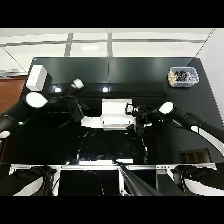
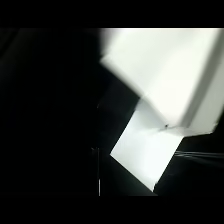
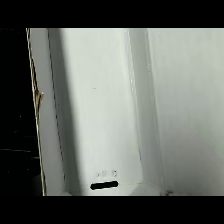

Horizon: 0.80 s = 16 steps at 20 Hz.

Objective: Fold the box and place the chain.

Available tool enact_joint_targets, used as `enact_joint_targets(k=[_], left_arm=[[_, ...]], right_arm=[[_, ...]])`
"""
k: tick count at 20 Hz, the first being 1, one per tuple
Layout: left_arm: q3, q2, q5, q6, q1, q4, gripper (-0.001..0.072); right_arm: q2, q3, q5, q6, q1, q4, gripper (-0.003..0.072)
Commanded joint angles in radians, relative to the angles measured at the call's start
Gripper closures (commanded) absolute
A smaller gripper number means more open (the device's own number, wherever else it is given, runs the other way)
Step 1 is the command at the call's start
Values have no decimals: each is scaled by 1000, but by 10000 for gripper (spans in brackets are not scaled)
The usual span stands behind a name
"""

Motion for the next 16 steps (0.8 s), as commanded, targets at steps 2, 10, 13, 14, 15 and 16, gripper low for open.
enact_joint_targets(k=[2, 10, 13, 14, 15, 16], left_arm=[[-31, -66, -366, -555, 309, -2, 685], [-131, -327, -331, -494, 394, -341, 687], [-113, -356, -245, -495, 255, -349, 687], [-101, -369, -239, -494, 213, -358, 687], [-84, -382, -246, -493, 179, -359, 687], [-68, -396, -252, -492, 147, -359, 687]], right_arm=[[0, 0, 1, 0, 0, 0, 561], [0, 0, 1, 0, 0, 0, 560], [0, 0, 1, 0, 0, 0, 560], [0, 0, 1, 0, 0, 0, 560], [0, 0, 1, 0, 0, 0, 560], [0, 0, 1, 0, 0, 0, 560]])
